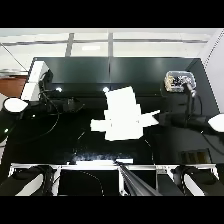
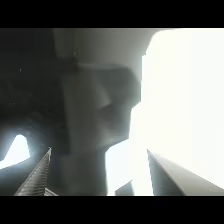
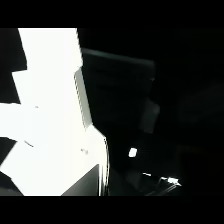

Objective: Fold the box and place the chain.

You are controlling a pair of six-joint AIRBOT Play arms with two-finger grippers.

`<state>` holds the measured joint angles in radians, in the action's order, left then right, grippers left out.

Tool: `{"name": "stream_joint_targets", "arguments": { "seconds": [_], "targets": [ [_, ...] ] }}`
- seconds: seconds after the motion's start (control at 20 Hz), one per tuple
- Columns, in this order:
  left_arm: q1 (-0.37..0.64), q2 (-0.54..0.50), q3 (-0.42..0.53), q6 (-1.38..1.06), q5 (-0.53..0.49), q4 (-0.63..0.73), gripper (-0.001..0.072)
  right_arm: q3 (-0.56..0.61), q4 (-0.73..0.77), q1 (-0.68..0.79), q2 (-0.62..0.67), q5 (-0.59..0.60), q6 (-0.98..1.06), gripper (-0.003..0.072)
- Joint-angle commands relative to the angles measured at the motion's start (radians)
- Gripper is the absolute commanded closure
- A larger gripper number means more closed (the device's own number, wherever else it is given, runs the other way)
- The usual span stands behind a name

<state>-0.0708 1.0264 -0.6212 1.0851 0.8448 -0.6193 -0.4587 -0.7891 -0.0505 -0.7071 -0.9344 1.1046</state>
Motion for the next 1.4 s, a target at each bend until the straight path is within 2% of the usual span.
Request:
{"name": "stream_joint_targets", "arguments": {
  "seconds": [0.0, 0.05, 0.15, 0.3, 0.55, 0.7, 0.85, 1.0, 1.1, 1.15, 1.2, 1.35],
  "targets": [
    [0.038, 0.203, -0.003, -0.339, 0.190, 0.332, 0.0026, 0.100, 0.011, -0.111, 0.073, 0.082, 0.003, 0.0641],
    [0.027, 0.256, -0.014, -0.385, 0.210, 0.329, 0.0026, 0.100, 0.016, -0.131, 0.073, 0.090, 0.003, 0.0641],
    [-0.015, 0.341, -0.074, -0.386, 0.212, 0.239, 0.0025, 0.100, 0.023, -0.158, 0.073, 0.108, 0.003, 0.0641],
    [-0.085, 0.435, -0.164, -0.404, 0.268, 0.235, 0.0025, 0.100, 0.037, -0.163, 0.073, 0.109, 0.003, 0.0640],
    [-0.143, 0.610, -0.233, -0.518, 0.496, 0.231, 0.0027, 0.100, 0.045, -0.163, 0.073, 0.110, 0.003, 0.0640],
    [-0.148, 0.654, -0.233, -0.533, 0.502, 0.245, 0.0028, 0.100, 0.055, -0.163, 0.073, 0.110, 0.003, 0.0640],
    [-0.163, 0.654, -0.234, -0.688, 0.573, 0.313, 0.0029, 0.100, 0.057, -0.163, 0.073, 0.109, 0.003, 0.0641],
    [-0.198, 0.655, -0.241, -0.727, 0.537, 0.242, 0.0041, 0.100, 0.056, -0.163, 0.073, 0.109, 0.003, 0.0641],
    [-0.213, 0.654, -0.251, -0.729, 0.533, 0.198, 0.0192, 0.100, 0.056, -0.163, 0.073, 0.109, 0.003, 0.0640],
    [-0.213, 0.655, -0.253, -0.737, 0.541, 0.197, 0.0246, 0.100, 0.056, -0.163, 0.073, 0.109, 0.003, 0.0641],
    [-0.211, 0.655, -0.253, -0.740, 0.552, 0.193, 0.0249, 0.100, 0.056, -0.163, 0.073, 0.109, 0.003, 0.0640],
    [-0.212, 0.654, -0.261, -0.739, 0.574, 0.133, 0.0437, 0.100, 0.056, -0.163, 0.073, 0.108, 0.003, 0.0641]
  ]
}}
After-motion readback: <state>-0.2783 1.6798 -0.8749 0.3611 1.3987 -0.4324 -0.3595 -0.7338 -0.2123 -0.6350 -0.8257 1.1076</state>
